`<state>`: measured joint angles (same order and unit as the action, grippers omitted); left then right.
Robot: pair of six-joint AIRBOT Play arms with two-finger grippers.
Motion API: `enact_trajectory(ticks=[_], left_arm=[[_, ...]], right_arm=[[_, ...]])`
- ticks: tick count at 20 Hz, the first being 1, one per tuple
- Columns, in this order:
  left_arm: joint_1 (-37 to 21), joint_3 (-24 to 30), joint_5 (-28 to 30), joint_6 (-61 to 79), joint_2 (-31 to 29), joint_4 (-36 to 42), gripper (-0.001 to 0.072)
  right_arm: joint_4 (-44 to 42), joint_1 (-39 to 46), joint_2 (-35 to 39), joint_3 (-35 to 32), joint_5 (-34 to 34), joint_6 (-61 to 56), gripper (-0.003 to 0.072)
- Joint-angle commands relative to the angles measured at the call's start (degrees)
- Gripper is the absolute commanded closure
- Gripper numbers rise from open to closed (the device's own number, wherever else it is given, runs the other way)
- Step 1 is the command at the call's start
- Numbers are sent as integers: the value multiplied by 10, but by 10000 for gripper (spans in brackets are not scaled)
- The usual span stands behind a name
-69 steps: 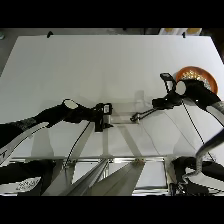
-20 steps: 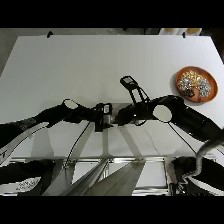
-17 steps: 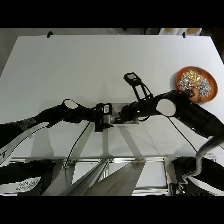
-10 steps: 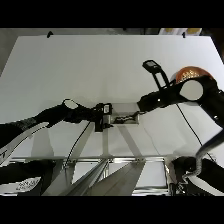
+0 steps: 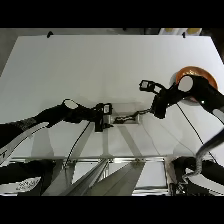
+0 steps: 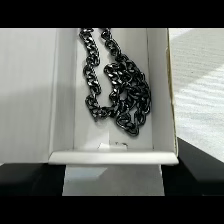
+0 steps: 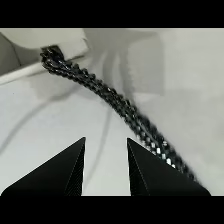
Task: Fold the box and place the chain.
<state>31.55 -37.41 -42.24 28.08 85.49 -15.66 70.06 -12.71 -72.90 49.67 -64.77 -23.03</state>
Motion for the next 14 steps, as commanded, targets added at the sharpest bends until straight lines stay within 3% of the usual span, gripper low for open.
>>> enact_trajectory(ticks=[1, 7, 8, 10, 14], left_arm=[[0, 0, 0, 0, 0, 0, 320], [0, 0, 0, 0, 0, 0, 320], [0, 0, 0, 0, 0, 0, 320], [0, 0, 0, 0, 0, 0, 320], [0, 0, 0, 0, 0, 0, 320]], right_arm=[[-57, 5, -54, -4, 28, 144, 414], [-63, 5, -74, -4, 70, 175, 419], [-66, 5, -76, -5, 70, 181, 431], [-68, 5, -84, -5, 75, 182, 531], [-91, 5, -90, -5, 82, 182, 531]])
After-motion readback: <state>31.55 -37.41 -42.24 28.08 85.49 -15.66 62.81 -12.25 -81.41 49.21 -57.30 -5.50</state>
